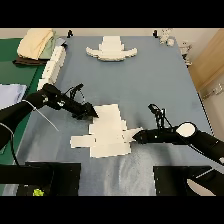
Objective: Fold the box.
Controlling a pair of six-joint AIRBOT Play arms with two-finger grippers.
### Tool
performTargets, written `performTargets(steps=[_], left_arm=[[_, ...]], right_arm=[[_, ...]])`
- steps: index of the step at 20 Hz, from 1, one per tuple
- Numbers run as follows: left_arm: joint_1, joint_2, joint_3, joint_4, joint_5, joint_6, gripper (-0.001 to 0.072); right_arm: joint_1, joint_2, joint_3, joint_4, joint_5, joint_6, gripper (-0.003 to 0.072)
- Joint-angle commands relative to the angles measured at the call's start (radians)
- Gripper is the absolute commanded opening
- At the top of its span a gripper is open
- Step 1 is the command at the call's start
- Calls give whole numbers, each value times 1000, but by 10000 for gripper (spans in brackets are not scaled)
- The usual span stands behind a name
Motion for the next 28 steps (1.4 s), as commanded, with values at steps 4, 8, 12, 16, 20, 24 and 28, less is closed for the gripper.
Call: performTargets(steps=[4, 8, 12, 16, 20, 24, 28], left_arm=[[26, -28, 16, -7, 101, 20, 471], [88, -35, 38, -8, 40, 28, 471], [41, -99, 39, -58, -3, 86, 471], [-5, -132, 39, -163, -42, 193, 470], [-16, -152, 40, -154, -114, 261, 359], [-16, -175, 42, -154, -130, 299, 353], [-16, -175, 63, -153, -132, 316, 352]], right_arm=[[12, 5, -1, -8, -13, 22, 1], [12, 5, -1, -19, -13, 22, 1], [12, 5, -1, -21, -13, 24, 1], [12, 5, -1, -38, -12, 33, 1], [12, 5, -1, -41, -13, 34, 1], [12, 5, -1, -41, -11, 34, 1], [12, 5, -1, -41, -11, 34, 1]])
